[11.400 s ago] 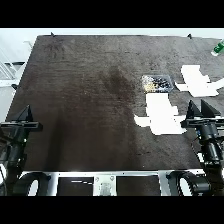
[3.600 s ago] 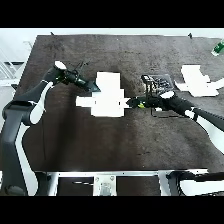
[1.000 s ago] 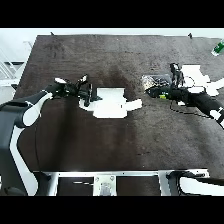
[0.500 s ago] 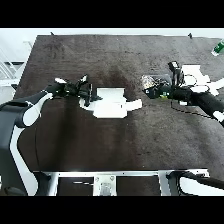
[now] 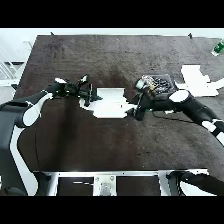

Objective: Fold the box and place the chain.

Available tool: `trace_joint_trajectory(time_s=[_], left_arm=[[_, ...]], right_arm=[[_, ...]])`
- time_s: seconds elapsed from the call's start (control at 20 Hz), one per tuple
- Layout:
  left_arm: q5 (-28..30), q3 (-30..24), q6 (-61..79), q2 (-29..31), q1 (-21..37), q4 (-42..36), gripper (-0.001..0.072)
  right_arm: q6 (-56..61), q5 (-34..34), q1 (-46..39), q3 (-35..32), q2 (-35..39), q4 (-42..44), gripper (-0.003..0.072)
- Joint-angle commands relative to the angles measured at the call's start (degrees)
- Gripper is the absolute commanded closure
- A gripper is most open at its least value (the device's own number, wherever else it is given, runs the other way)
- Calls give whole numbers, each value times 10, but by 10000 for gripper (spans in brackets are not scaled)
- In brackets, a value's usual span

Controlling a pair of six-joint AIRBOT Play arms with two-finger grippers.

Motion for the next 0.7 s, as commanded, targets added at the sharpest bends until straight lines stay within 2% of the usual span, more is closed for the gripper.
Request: trace_joint_trajectory(time_s=[0.0, 0.1, 0.45, 0.65], left_arm=[[-11, 0, 0, 0, 0, 3, 690], [-11, 0, 0, 0, 0, 3, 690], [-11, 0, 0, 0, 0, 1, 690], [-11, 0, 0, 0, 0, -4, 689]], right_arm=[[-39, -38, 64, -7, -18, -108, 99], [-45, -61, 70, -7, -29, -114, 37], [-58, -116, 87, -6, -71, -144, 37], [-58, -180, 112, -6, -87, -147, 37]])
